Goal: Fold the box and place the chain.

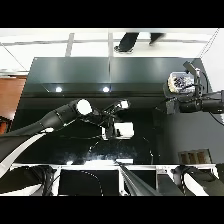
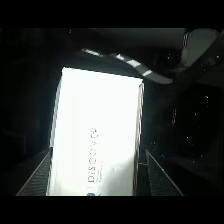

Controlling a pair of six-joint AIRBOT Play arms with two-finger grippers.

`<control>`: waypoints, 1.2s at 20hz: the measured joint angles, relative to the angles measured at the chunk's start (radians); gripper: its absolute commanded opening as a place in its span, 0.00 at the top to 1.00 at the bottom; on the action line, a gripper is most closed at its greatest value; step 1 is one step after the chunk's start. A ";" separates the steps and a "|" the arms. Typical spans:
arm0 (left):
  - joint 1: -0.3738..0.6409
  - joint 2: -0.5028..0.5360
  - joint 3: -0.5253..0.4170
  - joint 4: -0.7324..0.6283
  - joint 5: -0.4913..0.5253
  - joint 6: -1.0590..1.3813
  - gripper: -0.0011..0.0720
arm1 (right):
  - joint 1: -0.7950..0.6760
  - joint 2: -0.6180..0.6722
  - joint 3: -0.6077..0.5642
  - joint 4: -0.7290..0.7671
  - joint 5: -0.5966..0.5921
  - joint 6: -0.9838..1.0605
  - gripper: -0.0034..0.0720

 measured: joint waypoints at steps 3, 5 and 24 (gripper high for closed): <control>-0.021 -0.002 0.000 0.056 -0.003 0.000 0.01 | 0.000 0.000 0.000 0.000 -0.007 -0.001 0.94; -0.039 -0.003 0.000 0.103 -0.001 -0.001 0.01 | 0.000 0.000 0.000 0.000 -0.013 -0.001 0.94; 0.249 -0.001 0.089 0.385 0.073 -0.326 0.59 | 0.000 0.000 0.000 0.000 -0.042 0.000 0.94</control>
